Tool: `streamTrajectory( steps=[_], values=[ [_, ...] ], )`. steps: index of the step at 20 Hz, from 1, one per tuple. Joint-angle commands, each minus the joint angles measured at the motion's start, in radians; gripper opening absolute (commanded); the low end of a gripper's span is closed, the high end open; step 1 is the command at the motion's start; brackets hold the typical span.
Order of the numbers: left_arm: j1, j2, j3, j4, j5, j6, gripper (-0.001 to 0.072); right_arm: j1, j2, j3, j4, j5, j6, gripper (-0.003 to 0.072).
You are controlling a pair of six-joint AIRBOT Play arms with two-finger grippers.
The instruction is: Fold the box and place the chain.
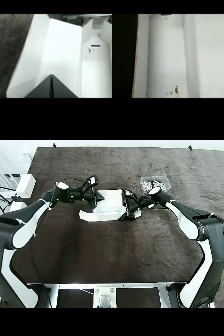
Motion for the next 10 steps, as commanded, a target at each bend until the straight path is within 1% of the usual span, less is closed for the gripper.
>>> streamTrajectory(
  steps=[1, 5, 7, 8, 10],
  values=[
    [0.0, -0.024, 0.001, 0.024, -0.019, -0.017, 0.0017, 0.001, 0.0, 0.0, 0.0, 0.0, 0.0, 0.0589],
    [0.0, -0.026, 0.002, 0.023, -0.019, -0.006, 0.0018, 0.001, 0.0, 0.0, 0.0, 0.0, 0.0, 0.0589],
    [0.0, -0.025, 0.018, 0.025, -0.03, -0.006, 0.0018, 0.001, 0.0, 0.0, 0.0, 0.0, 0.0, 0.0589],
    [0.0, -0.025, 0.035, 0.031, -0.045, -0.007, 0.0017, 0.001, 0.0, 0.0, 0.0, 0.0, 0.0, 0.0589],
    [0.014, -0.025, 0.095, 0.066, -0.123, -0.042, 0.0018, 0.001, 0.0, 0.0, 0.0, 0.0, 0.0, 0.0589]
  ],
)
